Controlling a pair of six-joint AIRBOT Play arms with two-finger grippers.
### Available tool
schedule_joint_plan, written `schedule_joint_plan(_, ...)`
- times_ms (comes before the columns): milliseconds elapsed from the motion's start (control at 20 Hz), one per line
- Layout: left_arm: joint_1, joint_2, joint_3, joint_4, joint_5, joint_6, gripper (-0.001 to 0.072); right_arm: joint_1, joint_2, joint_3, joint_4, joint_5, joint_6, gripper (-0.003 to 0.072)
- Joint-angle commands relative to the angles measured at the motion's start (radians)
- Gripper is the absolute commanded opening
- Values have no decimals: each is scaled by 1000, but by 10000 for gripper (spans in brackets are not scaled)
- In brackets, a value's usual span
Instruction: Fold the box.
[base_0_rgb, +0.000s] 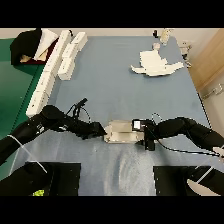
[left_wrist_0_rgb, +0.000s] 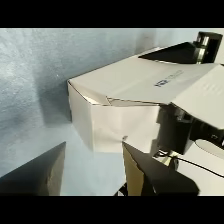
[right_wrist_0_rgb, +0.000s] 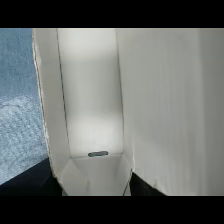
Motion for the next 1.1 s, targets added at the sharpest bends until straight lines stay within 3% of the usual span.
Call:
schedule_joint_plan(0, 0, -1, 5, -39, -15, 9, 555, 1, 0, 0, 0, 0, 0, 448)
schedule_joint_plan(300, -24, -1, 11, -74, 11, 12, 530, 1, 0, 0, 0, 0, 0, 449)
schedule_joint_plan(400, -93, -1, 24, -26, 92, -39, 528, 1, 0, 0, 0, 0, 0, 448)
schedule_joint_plan(550, -201, -1, 60, 108, 184, -213, 528, 1, 0, 0, 0, 0, 0, 448)
schedule_joint_plan(850, -384, -21, 170, 500, 211, -650, 527, 1, 0, 0, 0, 0, 0, 448)
schedule_joint_plan(1050, -463, -85, 240, 582, 207, -792, 526, 1, 0, 0, 0, 0, 0, 449)
